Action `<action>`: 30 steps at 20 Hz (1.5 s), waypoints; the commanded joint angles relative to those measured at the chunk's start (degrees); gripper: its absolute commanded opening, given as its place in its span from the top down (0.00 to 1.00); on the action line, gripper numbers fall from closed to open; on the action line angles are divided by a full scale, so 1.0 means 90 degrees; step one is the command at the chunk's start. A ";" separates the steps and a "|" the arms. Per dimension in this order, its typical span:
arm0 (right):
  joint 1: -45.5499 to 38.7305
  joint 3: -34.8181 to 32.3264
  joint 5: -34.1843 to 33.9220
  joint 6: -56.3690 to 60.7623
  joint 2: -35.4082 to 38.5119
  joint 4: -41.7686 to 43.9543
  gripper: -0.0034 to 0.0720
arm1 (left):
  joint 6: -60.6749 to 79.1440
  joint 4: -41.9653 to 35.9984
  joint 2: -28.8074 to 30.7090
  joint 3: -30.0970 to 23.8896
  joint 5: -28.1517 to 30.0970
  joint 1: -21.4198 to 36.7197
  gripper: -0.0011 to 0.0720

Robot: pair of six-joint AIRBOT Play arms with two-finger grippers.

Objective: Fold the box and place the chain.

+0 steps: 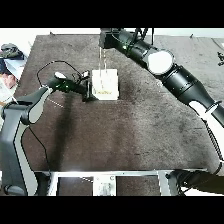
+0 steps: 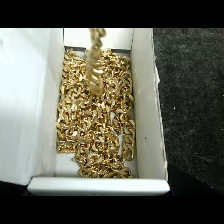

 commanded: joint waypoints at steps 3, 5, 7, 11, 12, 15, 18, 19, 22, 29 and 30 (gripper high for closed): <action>0.0010 0.0126 0.0007 0.0005 -0.0078 -0.0430 0.96 | 0.0002 -0.0012 0.0005 0.0007 0.0002 0.0000 0.51; 0.0005 0.0119 0.0070 0.0007 -0.0194 -0.0612 0.96 | 0.0002 -0.0012 0.0002 0.0007 0.0000 0.0000 0.51; -0.0034 0.0092 0.0260 0.0007 -0.0325 -0.0614 0.96 | 0.0002 -0.0012 0.0005 0.0007 0.0002 0.0000 0.51; -0.0172 -0.0146 0.0406 0.0027 -0.0401 -0.0636 0.96 | 0.0002 -0.0012 0.0005 0.0007 0.0002 0.0000 0.51; -0.0228 -0.0199 0.0440 0.0034 -0.0398 -0.0631 0.96 | 0.0002 -0.0012 0.0002 0.0007 0.0005 0.0000 0.51; -0.0350 -0.0177 0.0381 0.0175 -0.0357 -0.0634 0.96 | 0.0002 -0.0012 0.0005 0.0007 0.0005 0.0000 0.51; -0.0398 -0.0136 0.0321 0.0168 -0.0034 -0.0702 0.96 | 0.0002 -0.0012 0.0002 0.0007 0.0005 0.0000 0.51; -0.0403 -0.0136 0.0316 0.0168 0.0104 -0.0821 0.96 | 0.0002 -0.0012 0.0002 0.0007 0.0005 0.0000 0.51; -0.0403 -0.0138 0.0347 0.0168 0.0313 -0.0957 0.96 | 0.0002 -0.0012 0.0005 0.0007 0.0002 0.0000 0.51; -0.0410 -0.0158 0.1236 0.0172 -0.0119 -0.1066 0.96 | 0.0002 -0.0012 0.0005 0.0007 0.0044 0.0000 0.51; -0.0415 -0.0160 0.1353 0.0175 -0.0243 -0.1069 0.96 | 0.0002 -0.0012 0.0005 0.0007 0.0044 0.0000 0.51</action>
